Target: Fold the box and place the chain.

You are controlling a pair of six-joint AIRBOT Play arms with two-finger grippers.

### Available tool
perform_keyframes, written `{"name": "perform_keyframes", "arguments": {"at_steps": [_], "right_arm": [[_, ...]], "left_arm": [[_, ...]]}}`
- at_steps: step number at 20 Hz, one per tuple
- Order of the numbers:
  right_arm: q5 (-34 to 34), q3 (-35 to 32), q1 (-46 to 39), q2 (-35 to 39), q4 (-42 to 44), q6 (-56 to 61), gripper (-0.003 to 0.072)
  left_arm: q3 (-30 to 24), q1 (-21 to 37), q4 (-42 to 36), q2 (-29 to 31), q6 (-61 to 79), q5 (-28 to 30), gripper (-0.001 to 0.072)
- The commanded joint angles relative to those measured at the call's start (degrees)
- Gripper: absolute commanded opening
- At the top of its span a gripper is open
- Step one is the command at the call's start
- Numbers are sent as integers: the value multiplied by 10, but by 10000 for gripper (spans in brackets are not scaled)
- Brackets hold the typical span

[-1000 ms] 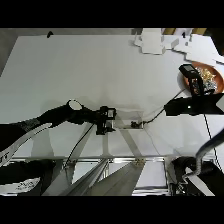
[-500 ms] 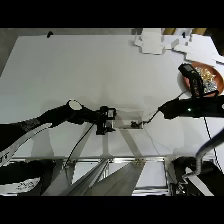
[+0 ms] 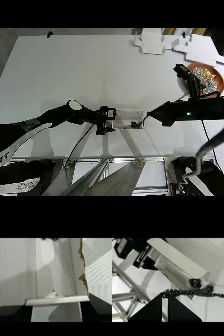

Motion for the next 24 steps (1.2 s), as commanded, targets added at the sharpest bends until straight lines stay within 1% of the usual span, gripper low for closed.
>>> {"name": "perform_keyframes", "arguments": {"at_steps": [1, 8, 13, 20, 24], "right_arm": [[19, 1, 0, 0, 47, -31, 25], [36, 1, 0, 0, 130, -73, 25], [48, 1, 0, 0, 169, -91, 25], [57, 1, 0, 0, 205, -109, 25], [57, 1, 0, 0, 207, -116, 25]], "left_arm": [[0, 0, 0, 0, 0, 0, 150], [0, 0, 0, 0, 0, 0, 150], [0, 0, 0, 0, 0, 0, 150], [0, 0, 0, 0, 0, 0, 150], [0, 0, 0, 0, 0, 0, 150]]}}
